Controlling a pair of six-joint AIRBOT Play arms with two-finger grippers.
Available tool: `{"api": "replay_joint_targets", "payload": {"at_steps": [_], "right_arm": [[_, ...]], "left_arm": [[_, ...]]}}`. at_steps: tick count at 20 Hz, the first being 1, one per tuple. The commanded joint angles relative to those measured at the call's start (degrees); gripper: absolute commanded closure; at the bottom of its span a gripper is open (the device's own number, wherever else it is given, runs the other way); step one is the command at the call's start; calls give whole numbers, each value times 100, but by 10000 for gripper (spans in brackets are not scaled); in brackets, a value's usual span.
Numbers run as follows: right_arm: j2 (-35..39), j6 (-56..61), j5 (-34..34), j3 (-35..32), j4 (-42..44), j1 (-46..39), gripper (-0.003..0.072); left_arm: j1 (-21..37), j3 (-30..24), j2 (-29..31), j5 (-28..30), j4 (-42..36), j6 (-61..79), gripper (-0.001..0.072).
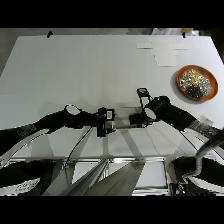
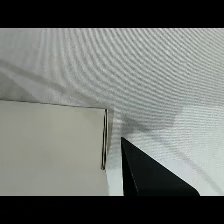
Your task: Fold the box and place the chain.
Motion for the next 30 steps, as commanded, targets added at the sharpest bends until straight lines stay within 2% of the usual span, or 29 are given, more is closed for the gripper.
{"api": "replay_joint_targets", "payload": {"at_steps": [1,2,3,5,9,10,12,13,16,20,22,24,25,27,30], "right_arm": [[-101,22,70,-4,127,2,509],[-125,24,72,-4,138,31,528],[-127,22,72,-2,129,59,612],[-127,20,92,-2,125,72,669],[-125,-7,138,-2,83,72,670],[-118,-7,131,-2,87,72,657],[-50,-74,133,-2,85,72,422],[20,-203,133,-2,87,72,365],[424,-629,278,-2,68,72,366],[1228,-1480,852,101,188,70,348],[1578,-1987,1471,463,221,22,349],[1792,-2645,1941,1102,31,-264,349],[1856,-2848,1939,1410,-138,-492,353],[1851,-3176,1620,1919,-422,-1145,429],[1742,-3491,1110,2037,-352,-2341,442]], "left_arm": [[0,0,4,2,-2,-4,613],[-2,0,4,2,-2,-4,613],[0,0,4,2,-2,-4,613],[0,0,4,2,-2,-4,613],[0,0,4,2,-2,-4,613],[-2,0,4,2,-2,-4,613],[0,0,4,2,-2,-4,613],[-2,0,4,2,-2,-4,613],[0,0,4,2,-2,-4,613],[0,0,4,2,-2,-4,613],[-2,0,4,2,-2,-4,613],[0,0,4,2,-2,-4,613],[-2,0,4,2,-2,-4,613],[0,0,4,2,-2,-4,613],[-2,0,4,2,-2,-4,613]]}}
